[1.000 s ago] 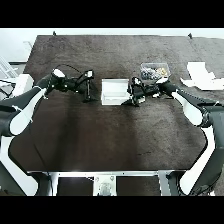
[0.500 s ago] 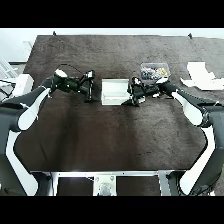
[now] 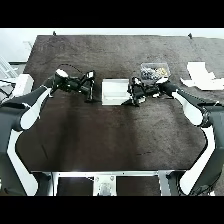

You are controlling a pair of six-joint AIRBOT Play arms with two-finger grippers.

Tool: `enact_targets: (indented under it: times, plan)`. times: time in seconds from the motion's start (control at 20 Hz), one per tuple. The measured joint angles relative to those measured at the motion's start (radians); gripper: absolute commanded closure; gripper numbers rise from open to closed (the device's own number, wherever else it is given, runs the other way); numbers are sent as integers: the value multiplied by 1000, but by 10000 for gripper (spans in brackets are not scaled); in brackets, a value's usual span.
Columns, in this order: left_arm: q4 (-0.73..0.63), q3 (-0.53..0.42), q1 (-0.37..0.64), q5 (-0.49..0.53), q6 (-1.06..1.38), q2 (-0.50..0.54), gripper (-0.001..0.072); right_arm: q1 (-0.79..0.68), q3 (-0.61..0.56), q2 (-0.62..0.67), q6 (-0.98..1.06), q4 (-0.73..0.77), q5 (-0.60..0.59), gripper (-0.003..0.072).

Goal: Fold the box and place the chain.

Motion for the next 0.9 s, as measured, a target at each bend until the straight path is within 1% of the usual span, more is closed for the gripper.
enact_targets:
  times: [0.9]
  plan:
    - [-31,0,-53,64,1,-59,-11,0,0,0,-1,0,0,104]
